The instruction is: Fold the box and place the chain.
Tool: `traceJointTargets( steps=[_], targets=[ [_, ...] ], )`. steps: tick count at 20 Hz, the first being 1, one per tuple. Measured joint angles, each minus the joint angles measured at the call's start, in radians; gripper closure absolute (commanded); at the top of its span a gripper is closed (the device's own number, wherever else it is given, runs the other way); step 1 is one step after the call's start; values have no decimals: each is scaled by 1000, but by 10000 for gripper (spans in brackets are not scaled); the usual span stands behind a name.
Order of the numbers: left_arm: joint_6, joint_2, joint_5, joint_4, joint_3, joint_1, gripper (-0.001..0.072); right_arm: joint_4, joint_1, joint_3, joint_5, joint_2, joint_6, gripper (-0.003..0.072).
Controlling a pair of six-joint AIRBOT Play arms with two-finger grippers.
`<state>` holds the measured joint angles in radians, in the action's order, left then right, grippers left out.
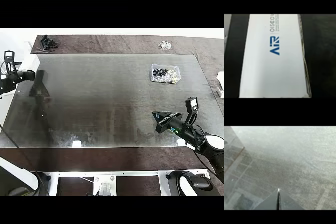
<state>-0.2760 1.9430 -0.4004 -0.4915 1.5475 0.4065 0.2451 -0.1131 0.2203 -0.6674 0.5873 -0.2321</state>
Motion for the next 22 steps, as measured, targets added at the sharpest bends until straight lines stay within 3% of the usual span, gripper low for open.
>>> traceJointTargets(
  steps=[2,3,4,5,6,7,10,16,17,19,21,22],
  targets=[
    [-1,2,13,3,5,2,684,-5,0,0,0,0,0,675],
    [-2,3,16,4,5,2,406,-6,0,0,0,0,0,674],
    [-3,8,16,3,4,2,214,-6,0,0,0,0,0,674],
    [-3,9,16,6,4,0,202,-7,0,0,0,0,0,674],
    [-3,7,20,15,6,0,75,-8,0,0,0,0,0,672],
    [-3,7,24,21,6,0,40,-8,0,0,0,0,0,613],
    [-3,8,24,25,6,0,-9,-18,0,0,0,0,0,529],
    [-4,0,-3,10,5,2,-9,-27,0,0,0,0,0,527],
    [-4,-11,-9,2,5,1,-9,-27,0,0,0,0,0,515],
    [-4,-42,-25,-18,5,1,-8,-28,0,0,-1,0,0,419],
    [-4,-87,-48,-44,6,1,-7,-28,0,0,-1,0,1,410],
    [-6,-113,-67,-62,5,2,29,-28,0,0,-1,0,1,412]
  ],
)
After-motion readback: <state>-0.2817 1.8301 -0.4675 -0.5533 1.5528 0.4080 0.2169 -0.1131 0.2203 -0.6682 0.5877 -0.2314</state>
